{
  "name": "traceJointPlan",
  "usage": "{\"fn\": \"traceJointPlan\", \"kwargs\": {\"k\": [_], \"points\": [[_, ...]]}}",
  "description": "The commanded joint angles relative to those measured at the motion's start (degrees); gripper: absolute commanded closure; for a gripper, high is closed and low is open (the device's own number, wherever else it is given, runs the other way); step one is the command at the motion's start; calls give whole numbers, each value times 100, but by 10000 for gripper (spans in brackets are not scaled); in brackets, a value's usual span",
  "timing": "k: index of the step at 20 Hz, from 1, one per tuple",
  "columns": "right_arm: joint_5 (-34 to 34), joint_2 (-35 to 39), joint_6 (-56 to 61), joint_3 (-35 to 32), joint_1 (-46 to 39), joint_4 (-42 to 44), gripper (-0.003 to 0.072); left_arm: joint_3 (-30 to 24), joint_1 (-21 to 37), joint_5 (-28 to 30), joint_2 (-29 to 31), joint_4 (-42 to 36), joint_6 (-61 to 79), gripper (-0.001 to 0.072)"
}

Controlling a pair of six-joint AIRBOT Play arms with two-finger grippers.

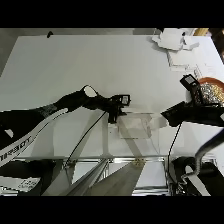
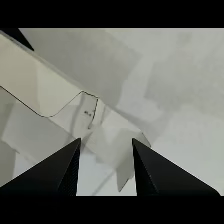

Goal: Fold the box and place the chain.

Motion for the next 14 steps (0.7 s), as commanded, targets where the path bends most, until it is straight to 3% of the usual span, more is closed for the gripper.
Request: {"fn": "traceJointPlan", "kwargs": {"k": [1,14], "points": [[-4,0,-59,-20,4,-2,329,7,-2,125,155,352,-527,707],[-2,0,-57,-20,4,-2,329,4,-11,144,146,649,-693,706]]}}
